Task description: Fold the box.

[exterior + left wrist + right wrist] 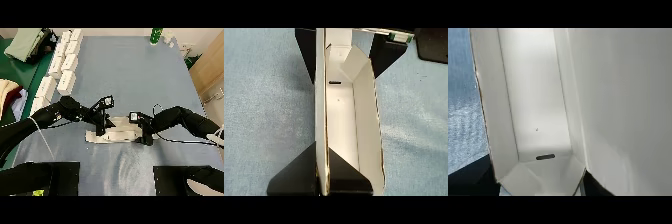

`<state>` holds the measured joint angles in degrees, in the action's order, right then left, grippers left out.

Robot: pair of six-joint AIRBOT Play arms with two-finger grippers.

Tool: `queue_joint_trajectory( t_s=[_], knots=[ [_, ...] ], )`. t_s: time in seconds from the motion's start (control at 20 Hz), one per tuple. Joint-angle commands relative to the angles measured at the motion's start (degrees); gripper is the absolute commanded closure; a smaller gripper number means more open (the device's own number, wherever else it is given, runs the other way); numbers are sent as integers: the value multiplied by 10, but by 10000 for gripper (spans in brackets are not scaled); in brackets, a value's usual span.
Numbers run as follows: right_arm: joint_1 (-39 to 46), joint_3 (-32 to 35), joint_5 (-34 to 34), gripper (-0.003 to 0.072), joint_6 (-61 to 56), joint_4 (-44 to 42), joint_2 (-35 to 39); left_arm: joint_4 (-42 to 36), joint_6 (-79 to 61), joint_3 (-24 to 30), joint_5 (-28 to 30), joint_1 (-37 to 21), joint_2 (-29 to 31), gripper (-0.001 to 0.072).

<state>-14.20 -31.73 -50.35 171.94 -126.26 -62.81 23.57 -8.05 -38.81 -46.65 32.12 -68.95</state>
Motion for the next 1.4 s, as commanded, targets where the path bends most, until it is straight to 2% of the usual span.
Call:
queue_joint_trajectory(
  t_s=[0.0, 0.05, 0.6, 0.65, 0.7, 0.75, 1.35],
  knots=[
    [-2, -1, -2, 19, 0, -2, -13, 0, 0, 0, 0, 0, 0, 695],
    [-2, -1, -3, 57, 0, -2, -16, 0, 0, -1, 0, 0, 0, 695],
    [-2, 9, 3, 57, 0, 0, -10, 0, 0, 0, 0, 0, 0, 695],
    [-2, 9, 4, 76, 0, 0, -9, 0, 0, -1, 0, 0, 0, 695],
    [-2, 9, 3, 151, 0, 0, -9, 0, 0, -1, 0, 0, 0, 695],
    [-2, 9, 4, 178, 0, 2, -9, 0, 0, -1, 0, 0, 0, 695],
    [-4, 7, 47, 178, 0, 4, 2, 0, 0, -1, 0, 0, 0, 695]
  ],
)
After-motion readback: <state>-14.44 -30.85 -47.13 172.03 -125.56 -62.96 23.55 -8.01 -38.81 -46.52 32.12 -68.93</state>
